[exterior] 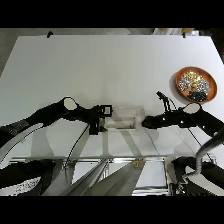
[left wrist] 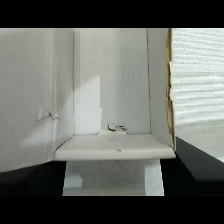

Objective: Fold the box and place the chain.

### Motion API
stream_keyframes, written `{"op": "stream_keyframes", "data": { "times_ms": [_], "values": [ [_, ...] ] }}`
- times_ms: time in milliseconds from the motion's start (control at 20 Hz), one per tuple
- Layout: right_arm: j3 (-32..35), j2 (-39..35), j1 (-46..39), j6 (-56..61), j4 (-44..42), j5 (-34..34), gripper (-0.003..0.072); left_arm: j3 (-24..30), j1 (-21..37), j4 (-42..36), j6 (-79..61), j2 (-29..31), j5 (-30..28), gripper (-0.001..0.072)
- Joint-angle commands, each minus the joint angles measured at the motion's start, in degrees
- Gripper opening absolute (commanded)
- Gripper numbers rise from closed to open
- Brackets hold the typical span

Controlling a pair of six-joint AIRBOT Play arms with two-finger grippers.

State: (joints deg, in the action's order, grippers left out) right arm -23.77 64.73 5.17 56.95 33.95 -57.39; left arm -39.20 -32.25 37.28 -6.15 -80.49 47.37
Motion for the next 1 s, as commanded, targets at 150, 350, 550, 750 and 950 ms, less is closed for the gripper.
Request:
{"op": "stream_keyframes", "data": {
  "times_ms": [150, 350, 550, 750, 950],
  "values": [
    [0.02, -4.24, 3.61, -2.86, -7.65, -1.22, 0.0309, 0.02, 0.02, 0.02, 0.0, -0.04, -0.02, 0.0109],
    [0.0, -4.24, 7.23, 1.7, -5.44, 5.03, 0.0347, 0.02, 0.02, 0.02, 0.0, -0.04, 0.0, 0.0109],
    [-0.87, -4.22, 11.19, 10.4, 1.33, 9.6, 0.0347, 0.02, 0.02, 0.0, 0.0, -0.02, -0.02, 0.0109],
    [-5.25, -4.11, 17.79, 23.8, 11.39, 14.93, 0.0346, 0.02, 0.02, 0.0, 0.0, -0.04, 0.0, 0.0109],
    [-10.23, -1.73, 24.74, 44.68, 25.99, 15.69, 0.034, 0.02, 0.02, 0.02, 0.0, -0.04, -0.02, 0.0109]
  ]
}}
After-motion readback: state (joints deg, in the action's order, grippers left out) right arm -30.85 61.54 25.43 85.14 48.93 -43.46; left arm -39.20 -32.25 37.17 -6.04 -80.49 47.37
